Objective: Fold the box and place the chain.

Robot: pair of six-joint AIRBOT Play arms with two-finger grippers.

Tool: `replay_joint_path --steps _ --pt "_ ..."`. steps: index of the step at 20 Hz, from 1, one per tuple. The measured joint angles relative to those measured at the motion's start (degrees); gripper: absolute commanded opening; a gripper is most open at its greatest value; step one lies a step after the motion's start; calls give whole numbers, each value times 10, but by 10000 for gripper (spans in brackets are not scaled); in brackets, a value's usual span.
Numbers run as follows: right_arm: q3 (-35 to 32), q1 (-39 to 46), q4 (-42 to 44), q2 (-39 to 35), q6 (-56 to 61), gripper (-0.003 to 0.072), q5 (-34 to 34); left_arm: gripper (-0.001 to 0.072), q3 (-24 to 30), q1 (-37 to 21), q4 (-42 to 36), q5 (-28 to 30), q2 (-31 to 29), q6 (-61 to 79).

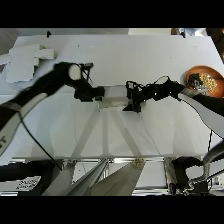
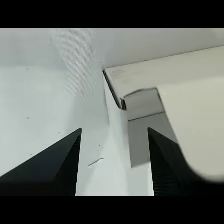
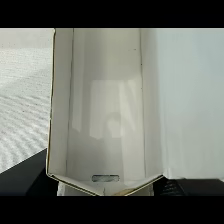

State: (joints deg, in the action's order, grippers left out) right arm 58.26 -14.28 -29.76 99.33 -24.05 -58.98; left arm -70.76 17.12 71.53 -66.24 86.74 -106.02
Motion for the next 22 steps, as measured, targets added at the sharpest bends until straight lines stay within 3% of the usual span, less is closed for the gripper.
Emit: replay_joint_path --steps 5,9,12,16,22 --pt "0 0 0 0 0 495 0 482 39 -97 -79 19 -88 272" --pt "0 0 0 0 0 495 0 662 120 -159 -193 8 -129 607" --pt "0 0 0 0 0 495 0 669 184 -177 -263 16 -138 818" --pt "0 0 0 0 0 495 0 706 244 -180 -309 33 -124 1017" --pt "0 0 0 0 0 495 0 709 266 -157 -376 77 -44 1179"
